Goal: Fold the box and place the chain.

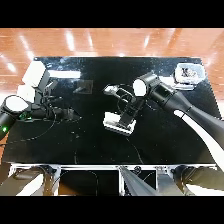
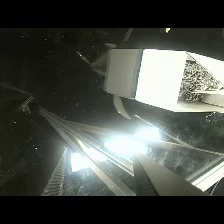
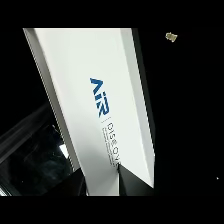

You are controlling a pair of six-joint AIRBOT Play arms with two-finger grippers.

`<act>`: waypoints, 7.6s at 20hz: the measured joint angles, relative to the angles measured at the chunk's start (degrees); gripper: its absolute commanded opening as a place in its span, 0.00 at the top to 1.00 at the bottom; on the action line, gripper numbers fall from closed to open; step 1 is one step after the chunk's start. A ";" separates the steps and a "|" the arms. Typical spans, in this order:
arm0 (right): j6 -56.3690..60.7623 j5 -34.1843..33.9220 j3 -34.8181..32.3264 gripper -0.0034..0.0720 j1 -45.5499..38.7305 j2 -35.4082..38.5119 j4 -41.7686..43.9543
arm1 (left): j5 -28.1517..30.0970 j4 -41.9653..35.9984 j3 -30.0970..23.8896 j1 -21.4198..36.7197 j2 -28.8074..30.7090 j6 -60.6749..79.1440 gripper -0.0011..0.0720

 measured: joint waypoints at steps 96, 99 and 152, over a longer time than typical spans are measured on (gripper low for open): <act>1.51 -1.27 0.79 0.23 2.60 -1.29 -0.09 | -0.31 0.00 0.00 0.00 0.00 -0.02 0.28; 4.22 -1.33 1.60 0.23 2.43 -0.11 0.00 | -0.28 0.02 0.00 0.00 0.00 -0.02 0.28; 70.95 -51.65 -36.09 0.91 8.02 18.05 12.31 | 5.90 0.07 0.00 -1.25 -0.20 3.72 0.28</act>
